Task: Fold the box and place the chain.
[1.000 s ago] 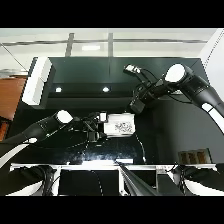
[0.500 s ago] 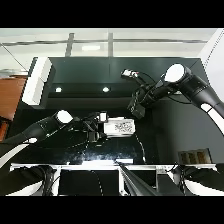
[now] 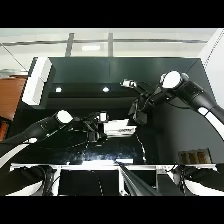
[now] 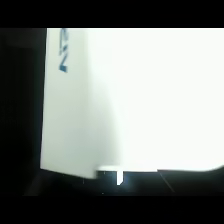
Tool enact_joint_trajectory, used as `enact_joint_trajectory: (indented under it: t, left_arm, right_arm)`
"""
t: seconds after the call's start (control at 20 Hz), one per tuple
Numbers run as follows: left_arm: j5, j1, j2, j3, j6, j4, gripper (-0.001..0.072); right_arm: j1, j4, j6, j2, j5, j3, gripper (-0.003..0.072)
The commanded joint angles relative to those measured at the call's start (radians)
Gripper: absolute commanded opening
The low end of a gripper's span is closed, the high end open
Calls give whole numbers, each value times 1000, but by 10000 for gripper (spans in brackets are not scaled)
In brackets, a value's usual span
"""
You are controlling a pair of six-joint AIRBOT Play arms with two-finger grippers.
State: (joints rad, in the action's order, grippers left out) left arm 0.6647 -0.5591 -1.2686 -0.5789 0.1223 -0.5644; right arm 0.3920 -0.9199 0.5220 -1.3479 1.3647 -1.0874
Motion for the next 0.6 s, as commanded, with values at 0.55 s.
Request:
enact_joint_trajectory:
  t: [0.55]
  left_arm:
    - [1, 0, 0, -1, 0, 0, 407]
  right_arm:
    - [47, -98, -25, 50, 0, 27, 713]
